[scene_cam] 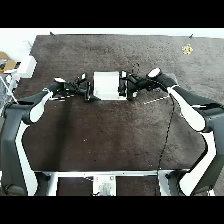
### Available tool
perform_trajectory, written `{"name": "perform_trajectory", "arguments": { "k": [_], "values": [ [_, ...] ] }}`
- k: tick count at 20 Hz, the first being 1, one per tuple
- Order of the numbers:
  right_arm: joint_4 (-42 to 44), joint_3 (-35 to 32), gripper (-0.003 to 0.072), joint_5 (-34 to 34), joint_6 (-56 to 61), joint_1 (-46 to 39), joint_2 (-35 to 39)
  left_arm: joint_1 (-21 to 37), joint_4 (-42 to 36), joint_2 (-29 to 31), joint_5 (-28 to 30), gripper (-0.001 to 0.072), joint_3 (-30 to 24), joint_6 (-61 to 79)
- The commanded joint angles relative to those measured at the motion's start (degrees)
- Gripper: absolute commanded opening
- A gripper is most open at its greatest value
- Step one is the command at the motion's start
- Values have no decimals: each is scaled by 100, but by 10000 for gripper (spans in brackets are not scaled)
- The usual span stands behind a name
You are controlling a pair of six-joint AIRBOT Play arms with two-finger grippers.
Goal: Fold the box and place the chain.
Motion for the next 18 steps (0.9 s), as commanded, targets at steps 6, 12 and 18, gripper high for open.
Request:
{"name": "perform_trajectory", "arguments": {
  "k": [6, 12, 18],
  "values": [
    [997, 2, 205, -63, -304, 39, -295, 0, 0, 2, 4, 395, -2, 2],
    [708, 2, 230, -50, -404, 52, -295, 0, 0, 2, 4, 395, -2, 2],
    [557, 2, 642, -118, -409, 26, -291, 0, 0, 2, 2, 395, -2, 2]
  ]
}}
